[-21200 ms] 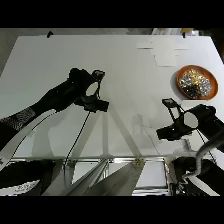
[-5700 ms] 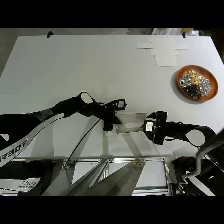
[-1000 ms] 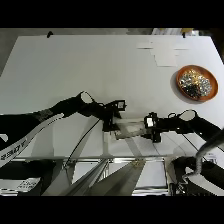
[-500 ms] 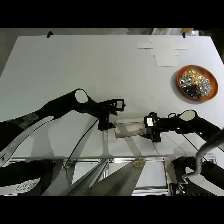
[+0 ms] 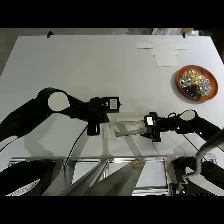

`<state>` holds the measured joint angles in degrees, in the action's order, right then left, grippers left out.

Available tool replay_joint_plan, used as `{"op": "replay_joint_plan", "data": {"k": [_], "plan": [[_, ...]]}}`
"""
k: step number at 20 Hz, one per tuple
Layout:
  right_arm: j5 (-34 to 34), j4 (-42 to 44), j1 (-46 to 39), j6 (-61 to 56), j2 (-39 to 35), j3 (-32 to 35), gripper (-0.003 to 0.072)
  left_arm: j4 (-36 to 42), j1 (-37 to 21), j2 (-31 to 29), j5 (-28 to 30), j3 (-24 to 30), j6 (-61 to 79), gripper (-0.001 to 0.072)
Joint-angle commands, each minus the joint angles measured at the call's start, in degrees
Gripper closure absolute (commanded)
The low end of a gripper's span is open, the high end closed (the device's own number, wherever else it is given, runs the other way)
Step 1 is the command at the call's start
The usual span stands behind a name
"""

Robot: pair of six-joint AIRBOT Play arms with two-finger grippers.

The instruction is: Fold the box and place the chain.

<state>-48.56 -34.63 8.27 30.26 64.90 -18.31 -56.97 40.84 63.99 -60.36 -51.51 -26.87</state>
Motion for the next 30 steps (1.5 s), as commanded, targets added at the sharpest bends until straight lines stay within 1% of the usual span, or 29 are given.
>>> {"op": "replay_joint_plan", "data": {"k": [1,3,5,6,7,9,10,12,13,15,19,21,23,24,25,27,29,30], "plan": [[-0.2,-0.1,0.0,0.0,0.0,0.0,0.0304,-0.9,6.0,-2.1,-1.1,0.0,-4.5,0.0709],[-0.2,-0.1,0.0,0.0,0.0,0.0,0.0304,-0.9,11.0,-0.1,2.6,0.0,-4.5,0.0708],[-0.2,-0.1,0.0,0.1,0.0,0.0,0.0304,-0.9,14.2,3.3,10.4,0.0,-4.5,0.0708],[-0.2,-0.1,0.0,0.1,0.0,0.0,0.0304,-0.9,14.7,5.3,15.8,0.0,-4.7,0.0708],[-0.2,-0.1,0.0,0.0,0.0,0.0,0.0304,-0.9,14.7,7.1,21.5,0.0,-5.9,0.0708],[-0.2,-0.1,0.0,0.0,0.0,0.0,0.0304,-0.7,13.6,10.5,34.1,0.0,-14.8,0.0708],[-0.2,-0.1,0.0,0.1,0.0,0.0,0.0304,-0.7,12.9,11.8,38.6,0.0,-19.2,0.0708],[-0.2,-0.1,0.0,0.0,0.0,0.0,0.0304,-0.7,11.3,13.7,44.0,0.0,-25.4,0.0708],[-0.2,-0.1,0.0,0.0,0.0,0.0,0.0304,-0.7,10.7,14.5,44.8,0.0,-26.1,0.0708],[-0.2,-0.1,0.0,0.0,0.0,0.0,0.0304,-0.5,9.8,15.8,43.7,0.0,-26.1,0.0703],[-0.2,-0.1,0.0,0.0,0.0,0.0,0.0304,-0.5,9.9,17.3,39.9,0.0,-26.1,0.0703],[-0.2,-0.1,0.0,0.1,0.0,0.0,0.0304,-0.5,9.9,15.9,38.3,0.0,-26.1,0.0704],[-0.2,-0.1,0.0,0.0,0.0,0.0,0.0304,-0.6,9.9,12.8,36.1,0.0,-26.0,0.0707],[-0.2,-0.1,0.0,0.0,0.0,0.0,0.0304,-1.3,9.9,10.8,33.3,0.0,-25.8,0.0707],[-0.2,-0.1,0.0,0.0,0.0,0.0,0.0304,-2.7,9.9,8.8,28.9,0.0,-25.9,0.0707],[-0.2,-0.1,0.0,0.0,0.0,0.0,0.0304,-3.9,10.0,6.6,18.4,0.0,-25.9,0.0708],[-0.2,-0.1,0.0,0.0,0.0,0.0,0.0304,-6.1,10.0,7.0,10.3,0.0,-25.9,0.0708],[-0.2,-0.1,0.0,0.0,0.0,0.0,0.0304,-7.1,10.0,7.5,7.9,0.0,-25.9,0.0708]]}}
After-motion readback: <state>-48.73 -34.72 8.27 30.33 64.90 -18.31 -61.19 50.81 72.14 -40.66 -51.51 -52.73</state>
